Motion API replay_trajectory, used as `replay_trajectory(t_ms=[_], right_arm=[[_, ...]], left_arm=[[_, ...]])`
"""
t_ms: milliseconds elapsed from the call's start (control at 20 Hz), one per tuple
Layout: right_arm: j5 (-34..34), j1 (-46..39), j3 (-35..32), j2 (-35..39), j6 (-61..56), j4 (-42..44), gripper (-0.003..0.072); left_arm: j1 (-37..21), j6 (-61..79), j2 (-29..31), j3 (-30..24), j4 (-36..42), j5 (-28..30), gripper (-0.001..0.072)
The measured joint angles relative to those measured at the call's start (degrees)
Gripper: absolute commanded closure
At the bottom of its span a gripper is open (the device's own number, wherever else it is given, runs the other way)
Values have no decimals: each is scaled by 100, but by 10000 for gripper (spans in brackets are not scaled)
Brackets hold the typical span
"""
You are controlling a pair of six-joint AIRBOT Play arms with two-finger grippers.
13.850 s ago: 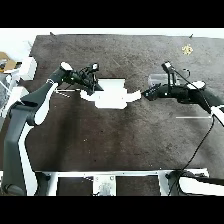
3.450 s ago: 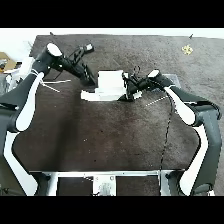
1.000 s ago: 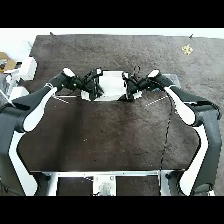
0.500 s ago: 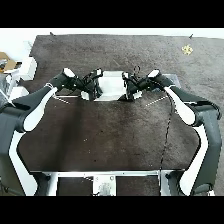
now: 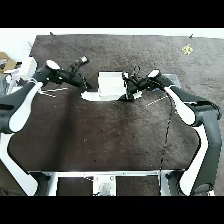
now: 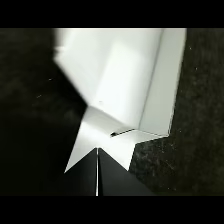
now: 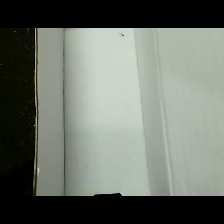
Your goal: Fold the box and place the chain.
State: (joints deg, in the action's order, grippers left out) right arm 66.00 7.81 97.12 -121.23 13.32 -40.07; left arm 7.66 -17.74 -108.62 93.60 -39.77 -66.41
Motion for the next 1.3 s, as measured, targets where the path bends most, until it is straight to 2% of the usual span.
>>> replay_trajectory(t_ms=[300,550,950,1300], right_arm=[[-2,0,0,0,0,0,267],[-2,0,0,0,0,0,268],[0,0,0,0,0,0,268],[0,0,0,0,2,0,267]], left_arm=[[-586,-2653,455,-39,-295,-210,698],[-802,-3910,514,-424,-605,-146,698],[-763,-4426,527,-1460,-560,487,698],[-337,-4172,411,-1810,348,824,697]])
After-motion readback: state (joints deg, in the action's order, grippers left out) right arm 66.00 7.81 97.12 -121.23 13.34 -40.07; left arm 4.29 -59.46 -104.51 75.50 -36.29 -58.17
